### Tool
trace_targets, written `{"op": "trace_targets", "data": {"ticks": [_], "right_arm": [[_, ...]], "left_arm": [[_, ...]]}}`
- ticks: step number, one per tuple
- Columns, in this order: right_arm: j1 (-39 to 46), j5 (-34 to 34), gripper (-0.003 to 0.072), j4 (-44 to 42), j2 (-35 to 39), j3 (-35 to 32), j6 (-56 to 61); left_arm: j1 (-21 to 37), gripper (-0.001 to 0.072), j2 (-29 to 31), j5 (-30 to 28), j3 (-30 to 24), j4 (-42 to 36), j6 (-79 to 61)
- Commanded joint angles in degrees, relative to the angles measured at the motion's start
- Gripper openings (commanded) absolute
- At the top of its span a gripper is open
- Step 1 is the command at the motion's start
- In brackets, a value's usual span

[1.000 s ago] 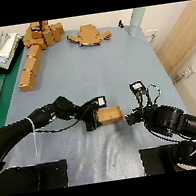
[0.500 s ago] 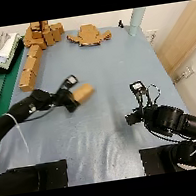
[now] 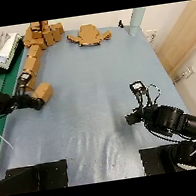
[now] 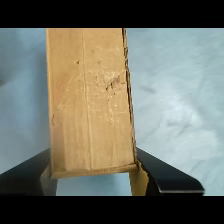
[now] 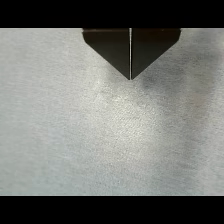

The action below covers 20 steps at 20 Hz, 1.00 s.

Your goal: Fold the box.

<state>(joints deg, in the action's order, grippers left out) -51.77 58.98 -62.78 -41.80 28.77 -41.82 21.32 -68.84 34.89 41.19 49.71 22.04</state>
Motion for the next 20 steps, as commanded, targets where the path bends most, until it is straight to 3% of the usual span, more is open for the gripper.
{"op": "trace_targets", "data": {"ticks": [1,6,16,18,20], "right_arm": [[0.0,0.0,0.0007,0.0,0.0,0.1,0.0],[0.0,-0.1,0.0006,0.0,0.0,0.1,0.0],[0.0,-1.7,0.0006,0.4,0.0,0.1,0.0],[0.0,-1.7,0.0006,0.4,0.0,0.1,0.0],[0.0,-1.7,0.0006,0.4,0.0,0.1,0.0]], "left_arm": [[7.0,0.0516,1.7,3.8,0.1,5.4,4.7],[12.5,0.0515,1.6,1.6,0.0,8.6,9.5],[10.8,0.0517,-3.9,-4.9,0.2,2.6,9.5],[10.9,0.0720,-3.9,-4.9,0.2,2.6,9.5],[10.9,0.0720,-3.9,-3.8,0.2,3.5,9.5]]}}
